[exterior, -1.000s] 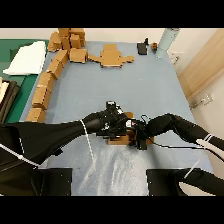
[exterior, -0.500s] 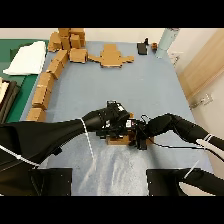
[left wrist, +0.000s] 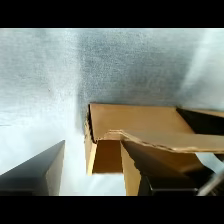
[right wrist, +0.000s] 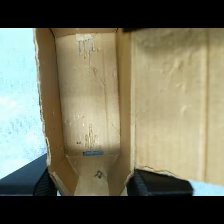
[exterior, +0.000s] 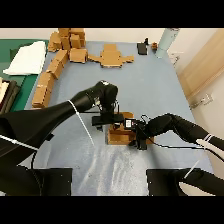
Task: Fold the box.
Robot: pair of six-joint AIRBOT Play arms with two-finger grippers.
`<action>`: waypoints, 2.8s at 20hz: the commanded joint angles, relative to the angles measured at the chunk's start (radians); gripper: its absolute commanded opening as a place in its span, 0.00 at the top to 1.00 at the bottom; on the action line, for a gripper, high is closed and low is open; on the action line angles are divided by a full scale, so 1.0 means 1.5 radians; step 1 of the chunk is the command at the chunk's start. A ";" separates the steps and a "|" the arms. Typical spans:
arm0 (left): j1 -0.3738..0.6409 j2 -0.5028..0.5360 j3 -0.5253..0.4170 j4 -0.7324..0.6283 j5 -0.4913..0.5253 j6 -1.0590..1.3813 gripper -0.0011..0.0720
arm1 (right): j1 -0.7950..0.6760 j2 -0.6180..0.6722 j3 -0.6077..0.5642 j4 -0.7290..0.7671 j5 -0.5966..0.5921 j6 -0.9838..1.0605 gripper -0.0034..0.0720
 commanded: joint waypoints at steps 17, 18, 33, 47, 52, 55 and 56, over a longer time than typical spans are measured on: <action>0.268 0.001 0.028 -0.188 -0.071 0.910 0.97 | 0.001 0.000 0.000 0.000 0.000 0.000 0.30; 0.258 0.006 0.018 -0.188 -0.067 0.956 0.97 | 0.001 0.000 0.000 0.000 0.000 0.000 0.30; 0.251 0.242 -0.508 -0.465 0.346 1.680 0.04 | 0.001 0.000 0.000 0.000 0.000 0.000 0.30; 0.130 0.236 -0.522 -0.513 0.467 1.692 0.02 | 0.001 0.000 0.000 0.000 0.000 0.000 0.30; 0.125 0.236 -0.522 -0.513 0.464 1.692 0.02 | 0.001 0.000 0.000 0.000 0.000 0.000 0.30; 0.114 0.236 -0.522 -0.514 0.466 1.692 0.02 | 0.001 0.000 0.000 0.000 0.000 0.000 0.30; 0.110 0.234 -0.521 -0.517 0.468 1.692 0.02 | 0.001 0.000 0.000 0.000 0.000 0.000 0.30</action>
